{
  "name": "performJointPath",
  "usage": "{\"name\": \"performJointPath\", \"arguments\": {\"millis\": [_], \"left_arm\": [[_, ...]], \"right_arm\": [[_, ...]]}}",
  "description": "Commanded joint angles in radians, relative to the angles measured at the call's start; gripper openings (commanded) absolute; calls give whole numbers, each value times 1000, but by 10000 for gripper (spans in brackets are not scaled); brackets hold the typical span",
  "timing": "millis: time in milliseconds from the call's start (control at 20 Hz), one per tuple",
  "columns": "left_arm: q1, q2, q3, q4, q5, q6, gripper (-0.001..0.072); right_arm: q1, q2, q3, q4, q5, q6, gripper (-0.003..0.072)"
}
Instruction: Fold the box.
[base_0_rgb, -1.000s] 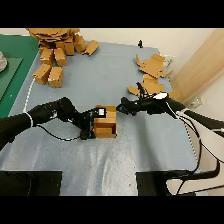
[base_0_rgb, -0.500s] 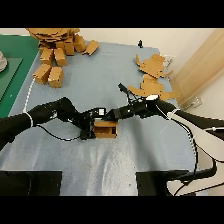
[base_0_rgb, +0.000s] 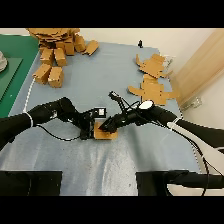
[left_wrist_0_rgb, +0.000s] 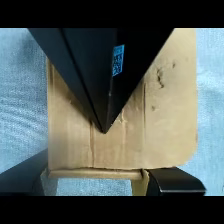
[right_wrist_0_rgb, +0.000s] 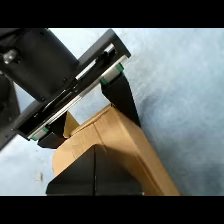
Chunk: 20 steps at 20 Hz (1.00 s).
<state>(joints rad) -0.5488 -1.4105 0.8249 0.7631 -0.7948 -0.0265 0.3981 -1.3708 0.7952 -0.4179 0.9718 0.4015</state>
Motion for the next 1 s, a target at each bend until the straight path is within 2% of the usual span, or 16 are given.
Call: {"name": "performJointPath", "arguments": {"millis": [0,200,300,450,500,600,700,800,950], "left_arm": [[0,1,0,0,0,0,480],[0,1,0,0,-1,0,480],[0,1,0,0,1,0,479],[0,0,0,0,1,0,479],[0,0,0,0,1,0,479],[0,0,0,0,2,0,480],[0,0,0,0,2,0,480],[0,0,0,0,2,0,480],[0,0,0,0,2,0,480]], "right_arm": [[20,80,-3,-100,-90,-43,5],[34,222,-3,-224,-70,31,52],[50,264,-4,-327,-20,100,111],[106,293,-11,-479,-39,102,288],[120,293,-11,-503,-77,80,425],[137,291,-11,-499,-164,-36,427],[140,291,-11,-446,-251,-61,426],[140,291,-11,-440,-238,-62,427],[142,291,-11,-510,-178,-62,426]]}}
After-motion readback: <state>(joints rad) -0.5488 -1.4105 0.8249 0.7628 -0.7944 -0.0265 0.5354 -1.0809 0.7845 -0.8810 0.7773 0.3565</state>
